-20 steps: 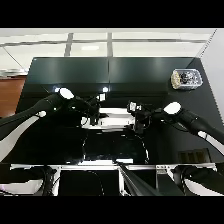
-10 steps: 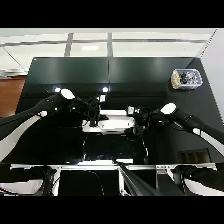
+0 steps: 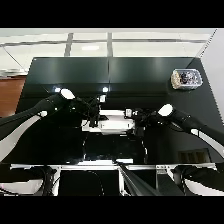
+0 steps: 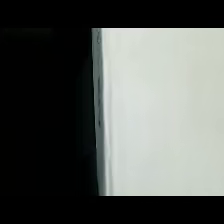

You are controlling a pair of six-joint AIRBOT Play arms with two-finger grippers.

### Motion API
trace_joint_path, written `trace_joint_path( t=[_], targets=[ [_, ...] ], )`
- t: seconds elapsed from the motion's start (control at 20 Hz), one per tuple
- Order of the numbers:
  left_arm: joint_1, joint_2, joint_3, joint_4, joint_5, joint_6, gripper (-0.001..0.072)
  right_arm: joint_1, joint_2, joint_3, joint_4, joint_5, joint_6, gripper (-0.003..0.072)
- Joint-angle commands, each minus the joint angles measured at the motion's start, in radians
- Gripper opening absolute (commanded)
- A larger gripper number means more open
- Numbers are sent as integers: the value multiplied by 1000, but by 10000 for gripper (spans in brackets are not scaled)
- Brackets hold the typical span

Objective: Fold the box and place the chain.

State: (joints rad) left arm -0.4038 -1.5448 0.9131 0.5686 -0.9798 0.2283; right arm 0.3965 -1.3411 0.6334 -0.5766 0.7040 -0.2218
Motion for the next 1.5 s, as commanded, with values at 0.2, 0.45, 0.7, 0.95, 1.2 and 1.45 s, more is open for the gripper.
trace_joint_path(
  t=[0.2, 0.45, 0.7, 0.95, 1.2, 1.45],
  targets=[
    [0, 0, 0, -1, 2, -1, 25, 10, -2, -1, -34, -25, 27, 549],
    [3, 7, 0, 1, -16, -19, 262, 10, -2, -1, -34, -25, 27, 367],
    [68, 143, 1, 190, -19, -301, 580, 10, -2, -1, -34, -26, 27, 367],
    [121, 324, 1, 485, -97, -671, 577, 10, -2, -1, -34, -26, 27, 367],
    [122, 326, -23, 215, -351, -749, 24, 10, -2, -1, -34, -26, 27, 367],
    [78, 291, -129, -97, -76, -719, 24, 10, -2, -1, -34, -27, 27, 367]
  ],
)
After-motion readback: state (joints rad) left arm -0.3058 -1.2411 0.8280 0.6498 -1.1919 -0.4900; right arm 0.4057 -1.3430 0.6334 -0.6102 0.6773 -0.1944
